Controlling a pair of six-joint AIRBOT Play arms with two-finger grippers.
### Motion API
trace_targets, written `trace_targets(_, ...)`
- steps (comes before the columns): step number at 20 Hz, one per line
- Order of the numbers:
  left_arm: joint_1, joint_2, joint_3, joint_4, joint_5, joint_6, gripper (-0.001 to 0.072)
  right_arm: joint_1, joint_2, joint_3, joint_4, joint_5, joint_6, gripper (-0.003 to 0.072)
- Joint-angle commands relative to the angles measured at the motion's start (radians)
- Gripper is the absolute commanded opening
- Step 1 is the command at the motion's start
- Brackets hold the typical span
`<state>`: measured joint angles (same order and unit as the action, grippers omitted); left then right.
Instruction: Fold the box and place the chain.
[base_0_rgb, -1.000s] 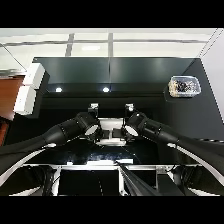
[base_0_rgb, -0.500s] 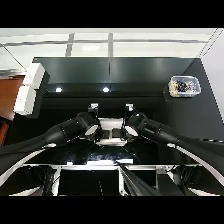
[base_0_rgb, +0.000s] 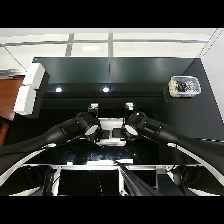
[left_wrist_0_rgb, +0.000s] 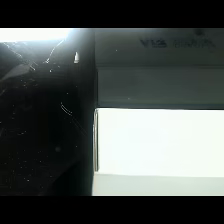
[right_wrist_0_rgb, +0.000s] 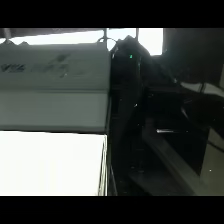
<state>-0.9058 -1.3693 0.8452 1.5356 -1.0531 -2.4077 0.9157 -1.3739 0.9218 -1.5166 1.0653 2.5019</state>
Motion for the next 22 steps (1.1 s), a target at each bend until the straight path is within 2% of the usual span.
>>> trace_targets(1, 0.0, 0.0, 0.0, 0.0, 0.001, -0.001, 0.0029, 0.001, 0.0, 0.002, 0.024, -0.018, 0.001, 0.0047)
trace_targets(2, 0.0, 0.0, 0.0, 0.0, 0.002, -0.001, 0.0029, 0.002, 0.0, 0.002, 0.024, -0.023, 0.002, 0.0022)
trace_targets(4, 0.0, 0.0, 0.0, 0.0, 0.001, -0.001, 0.0029, 0.003, 0.0, 0.002, 0.023, -0.022, 0.002, 0.0021)
trace_targets(6, 0.0, 0.0, 0.0, 0.0, 0.0, -0.001, 0.0029, 0.003, 0.0, 0.002, 0.022, -0.019, 0.0, 0.0053)
trace_targets(7, 0.0, 0.0, 0.0, 0.0, -0.003, -0.001, 0.0029, 0.003, 0.005, 0.002, 0.02, -0.011, 0.0, 0.0333)
trace_targets(8, 0.0, 0.0, 0.0, 0.0, -0.005, -0.001, 0.0029, 0.003, 0.015, 0.002, 0.014, 0.0, -0.006, 0.0378)
trace_targets(12, 0.0, 0.0, 0.0, -0.003, -0.005, -0.001, 0.0029, -0.007, 0.145, 0.002, -0.032, 0.066, -0.15, 0.0379)
trace_targets(14, 0.0, 0.0, 0.0, -0.003, -0.005, -0.001, 0.0029, -0.013, 0.254, 0.002, -0.06, 0.13, -0.204, 0.0378)
trace_targets(17, 0.0, 0.0, 0.0, -0.003, -0.005, -0.001, 0.0029, -0.059, 0.445, 0.002, -0.201, 0.258, -0.242, 0.0378)
trace_targets(20, 0.0, 0.0, 0.0, -0.002, -0.003, -0.001, 0.0029, -0.213, 0.56, 0.001, -0.418, 0.308, -0.328, 0.038)
trace_targets(22, 0.0, 0.0, 0.0, -0.003, -0.003, -0.001, 0.0029, -0.402, 0.563, -0.005, -0.477, 0.236, -0.41, 0.0393)
